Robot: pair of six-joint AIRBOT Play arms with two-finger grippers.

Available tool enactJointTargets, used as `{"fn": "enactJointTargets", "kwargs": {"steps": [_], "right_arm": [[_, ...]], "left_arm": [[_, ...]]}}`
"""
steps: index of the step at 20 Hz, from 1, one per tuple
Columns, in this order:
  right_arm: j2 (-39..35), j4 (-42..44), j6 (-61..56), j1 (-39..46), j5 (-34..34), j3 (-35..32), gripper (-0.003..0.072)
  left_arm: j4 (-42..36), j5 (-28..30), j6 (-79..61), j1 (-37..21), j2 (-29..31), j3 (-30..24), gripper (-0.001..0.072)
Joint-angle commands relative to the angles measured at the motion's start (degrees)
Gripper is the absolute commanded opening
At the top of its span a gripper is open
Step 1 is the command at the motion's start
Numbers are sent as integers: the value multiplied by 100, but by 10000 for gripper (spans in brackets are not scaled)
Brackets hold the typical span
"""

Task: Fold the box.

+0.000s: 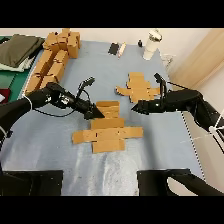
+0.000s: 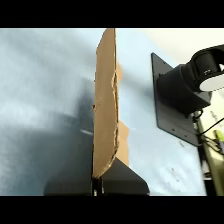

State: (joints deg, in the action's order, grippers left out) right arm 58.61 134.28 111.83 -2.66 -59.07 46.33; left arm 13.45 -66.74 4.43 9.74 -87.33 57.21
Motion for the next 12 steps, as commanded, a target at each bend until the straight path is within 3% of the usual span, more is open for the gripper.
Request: {"fn": "enactJointTargets", "kwargs": {"steps": [1,6,12], "right_arm": [[-11,-216,-481,-323,-24,157,4],[2,-245,-494,-855,1034,157,4],[44,-271,-492,-890,1161,155,4]], "left_arm": [[-227,289,-1064,170,243,-212,9],[-278,450,-1670,214,240,-715,10],[-402,767,-1945,284,240,-1161,11]]}}
